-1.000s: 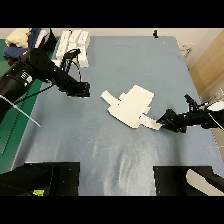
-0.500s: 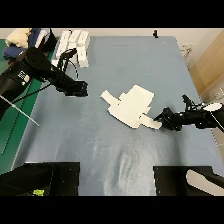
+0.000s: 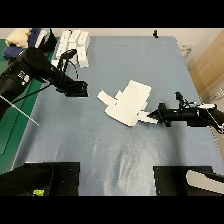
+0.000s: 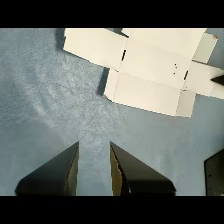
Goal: Fold the box.
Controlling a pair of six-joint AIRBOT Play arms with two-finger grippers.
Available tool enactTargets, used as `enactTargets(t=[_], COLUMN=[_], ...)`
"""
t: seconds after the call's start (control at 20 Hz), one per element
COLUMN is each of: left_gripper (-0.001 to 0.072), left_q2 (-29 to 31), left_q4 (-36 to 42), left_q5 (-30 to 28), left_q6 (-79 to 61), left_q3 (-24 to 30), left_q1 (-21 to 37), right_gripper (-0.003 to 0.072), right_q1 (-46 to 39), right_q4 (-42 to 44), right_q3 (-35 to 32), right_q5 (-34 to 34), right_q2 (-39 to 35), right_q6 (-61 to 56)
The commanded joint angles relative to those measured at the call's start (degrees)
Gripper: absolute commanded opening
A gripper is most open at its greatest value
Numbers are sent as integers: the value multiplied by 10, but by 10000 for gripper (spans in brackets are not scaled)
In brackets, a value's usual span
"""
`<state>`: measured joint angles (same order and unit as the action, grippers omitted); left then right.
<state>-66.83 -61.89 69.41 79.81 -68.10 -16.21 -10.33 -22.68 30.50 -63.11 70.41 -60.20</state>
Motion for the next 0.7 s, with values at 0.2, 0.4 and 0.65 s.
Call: enactTargets(t=[0.2, 0.4, 0.65], left_gripper=[462, 553, 553], left_q2=[-47, -75, -124], left_q4=[54, 94, 97], left_q5=[89, 105, 111], left_q6=[-5, -35, -55], left_q3=[0, 0, 1], left_q1=[74, 94, 71], right_gripper=[7, 7, 7], right_q1=[115, 209, 226], right_q4=[-164, -241, -241], right_q3=[-10, -14, -14], right_q5=[-88, 1, 85], right_q2=[-44, -115, -171], right_q6=[-14, -43, -42])
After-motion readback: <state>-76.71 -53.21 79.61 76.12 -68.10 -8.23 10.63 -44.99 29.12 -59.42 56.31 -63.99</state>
